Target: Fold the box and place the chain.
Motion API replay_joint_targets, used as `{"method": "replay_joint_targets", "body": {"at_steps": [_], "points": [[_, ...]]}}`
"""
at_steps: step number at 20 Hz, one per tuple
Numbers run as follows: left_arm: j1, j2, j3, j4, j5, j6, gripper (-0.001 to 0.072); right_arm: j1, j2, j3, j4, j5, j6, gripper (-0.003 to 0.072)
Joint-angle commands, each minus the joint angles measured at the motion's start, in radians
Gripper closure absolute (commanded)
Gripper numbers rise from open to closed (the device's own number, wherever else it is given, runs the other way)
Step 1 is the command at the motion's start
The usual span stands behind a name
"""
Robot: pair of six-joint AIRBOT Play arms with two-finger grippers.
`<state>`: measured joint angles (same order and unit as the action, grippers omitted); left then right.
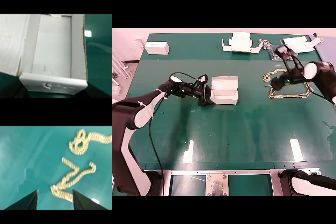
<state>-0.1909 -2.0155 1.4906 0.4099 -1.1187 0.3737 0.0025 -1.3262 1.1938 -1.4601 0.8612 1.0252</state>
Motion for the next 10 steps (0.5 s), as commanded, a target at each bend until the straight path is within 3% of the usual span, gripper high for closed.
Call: {"method": "replay_joint_targets", "body": {"at_steps": [1,4,6,10], "points": [[0.001,0.0,0.0,0.0,0.0,0.0,0.0371,-0.18,0.006,-0.085,0.359,-0.031,-0.5,0.0174],[0.001,0.0,0.0,0.0,0.0,0.0,0.0372,-0.286,-0.046,-0.087,0.538,0.054,-0.795,0.0175],[0.001,0.0,0.0,0.0,0.0,0.001,0.0371,-0.306,-0.117,-0.087,0.551,0.122,-0.897,0.0174],[0.001,0.0,0.0,0.0,0.0,0.0,0.0372,-0.305,-0.257,-0.073,0.585,0.123,-1.061,0.0174]]}}
